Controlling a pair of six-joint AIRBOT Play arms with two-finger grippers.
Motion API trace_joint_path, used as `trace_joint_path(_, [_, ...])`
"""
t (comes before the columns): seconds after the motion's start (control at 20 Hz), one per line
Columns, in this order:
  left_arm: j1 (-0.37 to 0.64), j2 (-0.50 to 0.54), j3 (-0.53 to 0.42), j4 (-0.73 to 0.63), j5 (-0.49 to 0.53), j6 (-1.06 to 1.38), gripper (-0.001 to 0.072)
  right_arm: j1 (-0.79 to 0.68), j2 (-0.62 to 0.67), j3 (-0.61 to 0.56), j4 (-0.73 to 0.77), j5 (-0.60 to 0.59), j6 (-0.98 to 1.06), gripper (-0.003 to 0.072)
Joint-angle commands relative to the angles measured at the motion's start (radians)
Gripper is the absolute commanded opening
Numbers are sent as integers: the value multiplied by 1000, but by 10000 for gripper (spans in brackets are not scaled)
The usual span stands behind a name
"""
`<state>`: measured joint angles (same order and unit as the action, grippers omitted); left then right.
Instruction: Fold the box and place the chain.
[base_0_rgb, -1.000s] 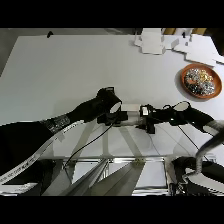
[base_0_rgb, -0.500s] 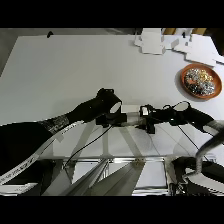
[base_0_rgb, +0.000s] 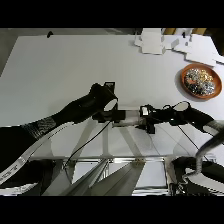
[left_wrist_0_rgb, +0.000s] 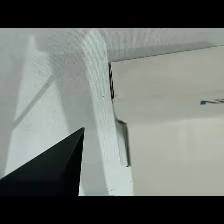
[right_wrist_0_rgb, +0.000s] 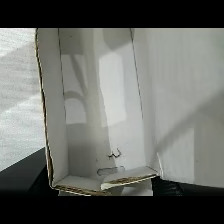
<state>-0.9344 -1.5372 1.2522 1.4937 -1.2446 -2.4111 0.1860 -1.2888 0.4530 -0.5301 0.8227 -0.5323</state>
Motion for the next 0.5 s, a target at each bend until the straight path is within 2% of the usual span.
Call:
trace_joint_path(0.0, [-24, 6, -3, 32, 18, 14, 412, 0, 1, 0, 0, 0, 0, 398])
trace_joint_path(0.25, [-40, 5, -79, -8, 126, 3, 411, 0, 1, 0, 0, 0, 0, 398])
trace_joint_path(0.45, [-36, 3, -126, -12, 154, 2, 407, 0, 1, 0, 0, 0, 0, 398])
